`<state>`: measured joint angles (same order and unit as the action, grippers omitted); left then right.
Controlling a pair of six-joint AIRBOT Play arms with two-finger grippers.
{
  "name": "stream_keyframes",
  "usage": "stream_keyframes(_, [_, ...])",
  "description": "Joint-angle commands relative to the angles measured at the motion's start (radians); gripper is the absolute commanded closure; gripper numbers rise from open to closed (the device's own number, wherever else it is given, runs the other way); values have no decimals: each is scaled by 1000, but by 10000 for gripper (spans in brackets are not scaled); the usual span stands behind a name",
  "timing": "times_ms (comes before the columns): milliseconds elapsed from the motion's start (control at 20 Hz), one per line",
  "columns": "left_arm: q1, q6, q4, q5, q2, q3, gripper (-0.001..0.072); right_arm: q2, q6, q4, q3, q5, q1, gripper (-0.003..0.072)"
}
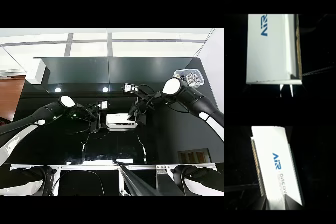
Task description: Fold the box and place the chain.
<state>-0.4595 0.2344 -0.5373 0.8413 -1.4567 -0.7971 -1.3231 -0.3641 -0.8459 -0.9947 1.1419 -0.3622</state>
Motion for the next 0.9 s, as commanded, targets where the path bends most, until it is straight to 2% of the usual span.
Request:
stream_keyframes(0, [-1,0,-1,1,0,-1,359,-1,-14,-4,-1,0,-1,443])
stream_keyframes(850, [-1,0,-1,4,0,-1,358,-5,-15,-5,16,-24,-27,437])
